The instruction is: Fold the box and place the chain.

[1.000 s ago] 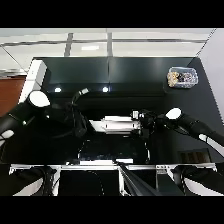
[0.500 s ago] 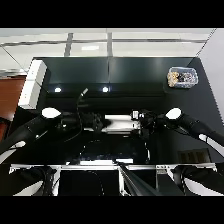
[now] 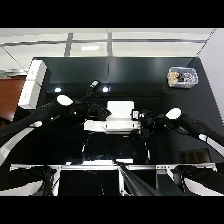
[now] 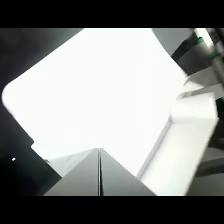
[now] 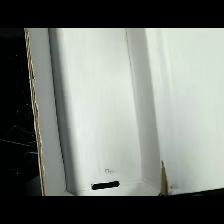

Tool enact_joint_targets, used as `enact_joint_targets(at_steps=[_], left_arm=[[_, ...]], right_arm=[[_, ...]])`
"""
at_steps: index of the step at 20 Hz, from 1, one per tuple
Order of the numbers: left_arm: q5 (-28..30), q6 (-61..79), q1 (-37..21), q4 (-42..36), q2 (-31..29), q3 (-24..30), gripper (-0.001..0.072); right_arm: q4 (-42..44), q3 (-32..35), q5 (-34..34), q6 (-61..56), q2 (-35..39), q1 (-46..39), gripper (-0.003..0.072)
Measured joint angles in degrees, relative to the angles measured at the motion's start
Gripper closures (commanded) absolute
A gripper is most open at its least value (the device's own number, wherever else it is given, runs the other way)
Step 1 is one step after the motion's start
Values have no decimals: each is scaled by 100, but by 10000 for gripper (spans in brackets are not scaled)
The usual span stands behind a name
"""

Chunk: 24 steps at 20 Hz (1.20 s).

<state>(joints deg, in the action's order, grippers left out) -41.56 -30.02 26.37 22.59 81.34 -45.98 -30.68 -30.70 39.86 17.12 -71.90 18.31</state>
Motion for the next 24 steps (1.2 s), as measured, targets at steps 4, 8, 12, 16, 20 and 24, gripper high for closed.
enact_joint_targets(at_steps=[4, 8, 12, 16, 20, 24], left_arm=[[-409, -310, -33, 420, 376, -245, 687], [-787, -455, -214, 973, 520, -365, 689], [-940, -498, -568, 1217, 142, -612, 689], [-1172, -533, -918, 1364, -750, -651, 689], [-1827, -474, -1023, 1759, -1644, -111, 685], [-2177, 289, -938, 1985, -2048, 651, 11]], right_arm=[[0, 0, 2, 0, 0, 0, 530], [-13, 0, 37, 31, -4, 2, 530], [9, 0, -17, -20, -4, 0, 530], [7, 0, -13, -11, -4, 0, 530], [4, 0, -11, -2, -4, 0, 531], [2, 0, -9, 0, -4, 0, 530]])
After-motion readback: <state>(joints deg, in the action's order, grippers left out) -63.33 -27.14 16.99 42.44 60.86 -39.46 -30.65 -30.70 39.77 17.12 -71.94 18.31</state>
